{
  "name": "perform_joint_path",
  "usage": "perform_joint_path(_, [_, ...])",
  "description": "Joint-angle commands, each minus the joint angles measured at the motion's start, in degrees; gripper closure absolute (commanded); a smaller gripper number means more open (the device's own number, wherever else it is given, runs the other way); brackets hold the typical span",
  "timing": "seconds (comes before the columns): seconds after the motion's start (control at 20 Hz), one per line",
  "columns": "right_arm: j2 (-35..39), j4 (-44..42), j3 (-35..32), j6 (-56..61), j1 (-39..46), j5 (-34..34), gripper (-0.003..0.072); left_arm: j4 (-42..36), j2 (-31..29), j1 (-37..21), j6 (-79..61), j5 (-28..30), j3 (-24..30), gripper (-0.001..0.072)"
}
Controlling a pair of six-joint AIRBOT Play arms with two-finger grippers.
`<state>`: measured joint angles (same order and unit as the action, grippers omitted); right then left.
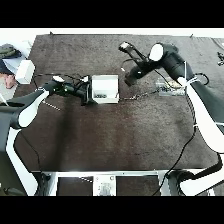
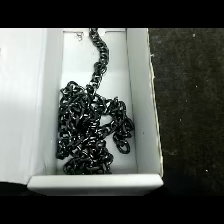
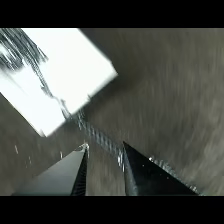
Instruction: Fold the box and place the chain.
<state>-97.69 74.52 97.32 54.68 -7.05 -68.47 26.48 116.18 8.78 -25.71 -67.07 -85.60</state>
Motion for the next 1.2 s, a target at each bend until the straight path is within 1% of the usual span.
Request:
perform_joint_path(0.0, [-0.72,-0.74,-6.73,-5.81,6.08,-1.66,0.0408,-0.02,-0.04,0.0,-0.02,0.0,-0.04,0.0506])
perform_joint_path(0.1, [-1.95,-0.5,-8.83,-8.09,6.86,0.52,0.0407,-0.07,-0.04,0.0,-0.02,0.0,-0.04,0.0506])
perform_joint_path(0.35, [-6.23,-0.17,-8.85,-8.66,6.84,1.79,0.0407,-0.09,-0.04,0.0,-0.02,0.0,-0.04,0.0506])
perform_joint_path(0.5, [-6.99,-0.2,-8.87,-8.7,6.75,2.32,0.0408,-0.09,-0.04,0.0,0.0,0.0,-0.04,0.0506])
perform_joint_path(0.65, [-7.37,-0.44,-8.87,-8.63,6.69,5.07,0.0407,-0.09,-0.04,0.0,-0.02,0.0,-0.04,0.0506])
perform_joint_path(0.85, [-9.88,-0.39,-8.87,-8.63,5.81,4.63,0.0409,-0.09,-0.04,0.0,-0.02,0.0,-0.04,0.0506])
perform_joint_path(0.9, [-10.27,-0.26,-8.87,-8.68,5.2,4.72,0.0457,-0.09,-0.04,0.0,-0.02,0.0,-0.04,0.0506])
perform_joint_path(0.95, [-10.36,-0.15,-8.87,-8.87,4.59,4.98,0.0602,-0.09,-0.04,0.0,0.0,0.0,-0.04,0.0506])
perform_joint_path(1.0, [-10.12,-0.17,-8.83,-8.85,4.2,5.09,0.0655,-0.09,-0.04,0.0,-0.02,0.0,-0.04,0.0506])
perform_joint_path(1.05, [-9.57,-0.17,-8.81,-8.85,3.85,5.07,0.0658,-0.09,-0.04,0.0,-0.02,0.0,-0.04,0.0506])
perform_joint_path(1.1, [-8.59,-0.24,-8.81,-8.81,3.61,5.05,0.0715,-0.09,-0.04,0.0,-0.02,0.0,-0.04,0.0506])
perform_joint_path(1.15, [-7.06,-0.22,-8.81,-8.81,3.28,5.14,0.0715,-0.09,-0.04,0.0,-0.02,0.0,-0.04,0.0506])
